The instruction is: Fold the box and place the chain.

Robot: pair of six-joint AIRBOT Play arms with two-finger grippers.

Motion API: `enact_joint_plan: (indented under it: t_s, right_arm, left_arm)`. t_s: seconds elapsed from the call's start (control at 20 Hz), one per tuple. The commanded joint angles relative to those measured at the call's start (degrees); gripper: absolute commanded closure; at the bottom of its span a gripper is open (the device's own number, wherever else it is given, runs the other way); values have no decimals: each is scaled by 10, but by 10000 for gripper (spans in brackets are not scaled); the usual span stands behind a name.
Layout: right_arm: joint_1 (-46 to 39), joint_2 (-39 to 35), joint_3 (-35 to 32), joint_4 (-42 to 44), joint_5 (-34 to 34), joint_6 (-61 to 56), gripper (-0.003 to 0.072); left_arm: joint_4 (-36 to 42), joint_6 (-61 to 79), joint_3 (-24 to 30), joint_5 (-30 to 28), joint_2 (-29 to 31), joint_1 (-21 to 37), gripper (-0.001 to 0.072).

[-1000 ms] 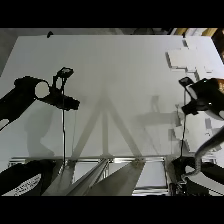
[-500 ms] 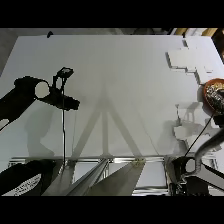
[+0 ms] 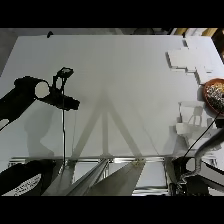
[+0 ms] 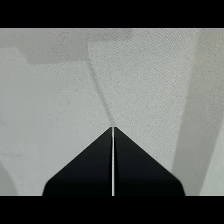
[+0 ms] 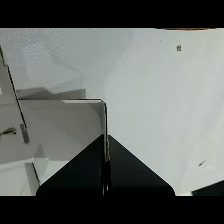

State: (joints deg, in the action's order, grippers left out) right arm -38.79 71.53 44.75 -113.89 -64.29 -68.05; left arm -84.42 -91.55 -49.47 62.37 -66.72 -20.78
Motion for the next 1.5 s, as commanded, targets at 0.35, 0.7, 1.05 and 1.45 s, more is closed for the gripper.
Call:
enact_joint_plan:
  t_s: [0.35, 0.7, 1.05, 1.45]
  right_arm:
    - [210, -173, -11, 259, -60, 41, 670]
    - [353, -352, -195, 484, 26, 34, 670]
    - [445, -381, -229, 482, 61, 4, 669]
    - [444, -381, -229, 482, 66, 4, 668]
  left_arm:
    - [0, 0, 0, 0, 0, 0, 700]
    - [0, 0, 0, -1, 0, 0, 700]
    - [174, 118, 0, -26, -2, 0, 447]
    - [578, 529, 0, 20, -108, -32, 196]
